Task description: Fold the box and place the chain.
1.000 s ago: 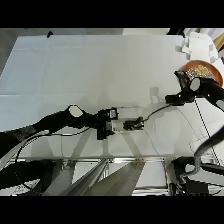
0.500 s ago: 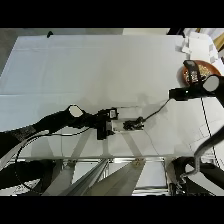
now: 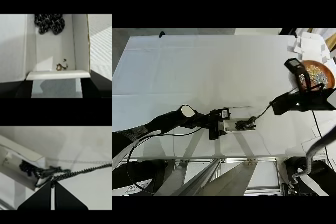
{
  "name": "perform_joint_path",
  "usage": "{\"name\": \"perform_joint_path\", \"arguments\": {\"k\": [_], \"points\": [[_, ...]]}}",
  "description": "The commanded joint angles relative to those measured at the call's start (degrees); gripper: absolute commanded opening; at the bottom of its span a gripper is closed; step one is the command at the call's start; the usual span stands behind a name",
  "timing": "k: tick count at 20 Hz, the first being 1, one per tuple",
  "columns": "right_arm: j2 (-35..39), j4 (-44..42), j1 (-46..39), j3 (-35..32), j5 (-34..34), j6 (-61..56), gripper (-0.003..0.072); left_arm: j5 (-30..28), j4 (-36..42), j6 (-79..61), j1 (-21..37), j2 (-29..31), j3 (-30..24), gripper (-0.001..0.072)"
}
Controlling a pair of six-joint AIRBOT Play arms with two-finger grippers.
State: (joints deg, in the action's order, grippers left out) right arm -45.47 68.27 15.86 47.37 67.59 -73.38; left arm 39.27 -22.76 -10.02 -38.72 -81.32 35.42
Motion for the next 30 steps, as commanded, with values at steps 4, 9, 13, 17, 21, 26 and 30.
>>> {"name": "perform_joint_path", "arguments": {"k": [4,9,13,17,21,26,30], "points": [[0.44,-4.39,14.45,-0.13,-2.84,0.11,0.0017,-0.02,0.0,0.0,0.07,-0.02,-0.02,0.0131],[-3.74,-4.52,21.97,-0.79,-7.04,-0.26,0.0017,-0.02,0.0,0.0,0.07,-0.02,-0.02,0.0131],[-11.93,-4.5,24.76,-1.66,-10.71,-0.24,0.0017,0.0,0.0,-0.02,0.07,-0.02,-0.02,0.0131],[-20.79,-3.98,24.85,-2.8,-12.39,-0.09,0.0017,0.0,0.0,0.0,0.07,-0.02,-0.02,0.0131],[-25.0,-4.02,24.85,-2.89,-13.25,0.02,0.0119,0.0,0.0,0.0,0.07,-0.02,-0.02,0.0131],[-20.35,-3.67,24.83,-2.86,-12.66,0.37,0.0204,0.0,0.0,-0.02,0.07,-0.02,-0.02,0.0131],[-10.45,-3.58,19.91,-2.86,-7.48,0.39,0.0203,0.0,0.0,-0.02,0.07,-0.02,-0.02,0.0131]]}}
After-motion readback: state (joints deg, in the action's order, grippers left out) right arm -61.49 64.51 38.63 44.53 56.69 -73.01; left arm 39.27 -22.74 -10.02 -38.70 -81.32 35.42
